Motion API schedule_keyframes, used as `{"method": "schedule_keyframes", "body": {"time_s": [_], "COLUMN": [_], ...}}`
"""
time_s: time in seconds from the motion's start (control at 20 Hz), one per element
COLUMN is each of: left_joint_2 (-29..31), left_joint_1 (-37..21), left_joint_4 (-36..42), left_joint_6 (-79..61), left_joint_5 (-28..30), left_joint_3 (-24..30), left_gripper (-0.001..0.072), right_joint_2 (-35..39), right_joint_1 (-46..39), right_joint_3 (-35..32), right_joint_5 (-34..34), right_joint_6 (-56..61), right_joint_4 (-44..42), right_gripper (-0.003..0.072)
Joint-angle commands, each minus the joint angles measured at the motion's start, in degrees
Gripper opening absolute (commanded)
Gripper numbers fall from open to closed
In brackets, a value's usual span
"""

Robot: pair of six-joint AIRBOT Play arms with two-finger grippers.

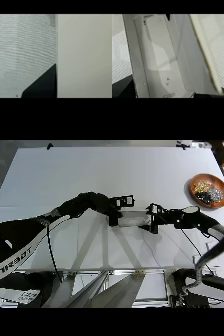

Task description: Fold the box and place the chain.

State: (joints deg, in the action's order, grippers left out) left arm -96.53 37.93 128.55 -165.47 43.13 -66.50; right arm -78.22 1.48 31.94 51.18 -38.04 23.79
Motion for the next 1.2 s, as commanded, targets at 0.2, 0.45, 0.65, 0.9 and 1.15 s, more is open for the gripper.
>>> {"method": "schedule_keyframes", "body": {"time_s": [0.2,0.45,0.65,0.9,1.15], "left_joint_2": [0.0,0.0,0.0,0.0,0.0], "left_joint_1": [0.0,0.0,0.0,0.0,0.0], "left_joint_4": [0.0,0.0,0.0,0.0,0.0], "left_joint_6": [0.0,0.0,0.0,0.0,0.0], "left_joint_5": [-0.1,-0.1,-0.1,-0.1,-0.1], "left_joint_3": [0.0,0.0,0.0,0.0,0.0], "left_gripper": [0.0014,0.0014,0.0014,0.0014,0.0014], "right_joint_2": [-2.1,-3.0,-3.5,-4.7,-4.9], "right_joint_1": [-1.2,-1.2,-1.2,-1.2,-1.2], "right_joint_3": [0.5,0.5,0.8,1.5,1.7], "right_joint_5": [0.2,0.2,0.2,0.3,0.2], "right_joint_6": [0.0,0.0,0.0,-1.0,-1.1], "right_joint_4": [2.8,2.7,2.4,2.3,2.3], "right_gripper": [0.0657,0.0638,0.0577,0.0577,0.0576]}}
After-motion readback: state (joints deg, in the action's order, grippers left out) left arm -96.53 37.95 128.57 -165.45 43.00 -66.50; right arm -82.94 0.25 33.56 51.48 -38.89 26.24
